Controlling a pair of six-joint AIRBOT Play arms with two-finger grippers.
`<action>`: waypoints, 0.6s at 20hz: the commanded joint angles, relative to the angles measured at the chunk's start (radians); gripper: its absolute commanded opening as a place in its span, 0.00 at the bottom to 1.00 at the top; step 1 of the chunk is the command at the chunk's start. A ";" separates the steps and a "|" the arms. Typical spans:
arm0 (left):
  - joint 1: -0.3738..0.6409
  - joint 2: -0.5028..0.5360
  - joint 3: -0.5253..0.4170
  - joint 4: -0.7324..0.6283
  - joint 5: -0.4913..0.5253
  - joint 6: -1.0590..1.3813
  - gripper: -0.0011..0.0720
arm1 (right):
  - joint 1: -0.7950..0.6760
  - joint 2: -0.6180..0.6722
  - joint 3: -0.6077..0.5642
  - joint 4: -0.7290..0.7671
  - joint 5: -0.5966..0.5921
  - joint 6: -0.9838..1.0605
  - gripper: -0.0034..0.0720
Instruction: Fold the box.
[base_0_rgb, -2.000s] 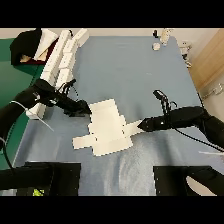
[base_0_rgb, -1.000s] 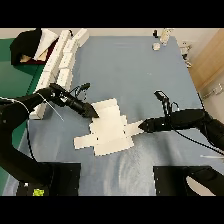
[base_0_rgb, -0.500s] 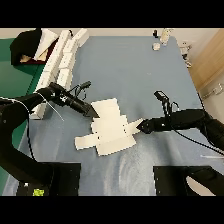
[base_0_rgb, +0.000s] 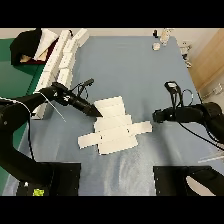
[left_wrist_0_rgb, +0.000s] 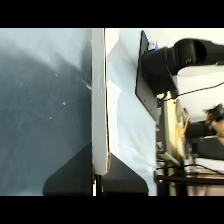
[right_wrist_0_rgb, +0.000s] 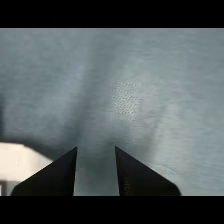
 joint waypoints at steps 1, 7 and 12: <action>-0.053 0.047 0.001 -0.005 0.063 0.146 0.03 | -0.035 0.000 0.051 -0.247 0.011 0.267 0.54; -0.166 0.330 -0.058 0.059 0.299 0.256 0.02 | -0.076 0.000 0.061 -0.238 0.014 0.371 0.54; -0.362 0.562 -0.261 0.066 0.592 0.386 0.03 | -0.076 0.000 0.061 -0.230 0.023 0.386 0.54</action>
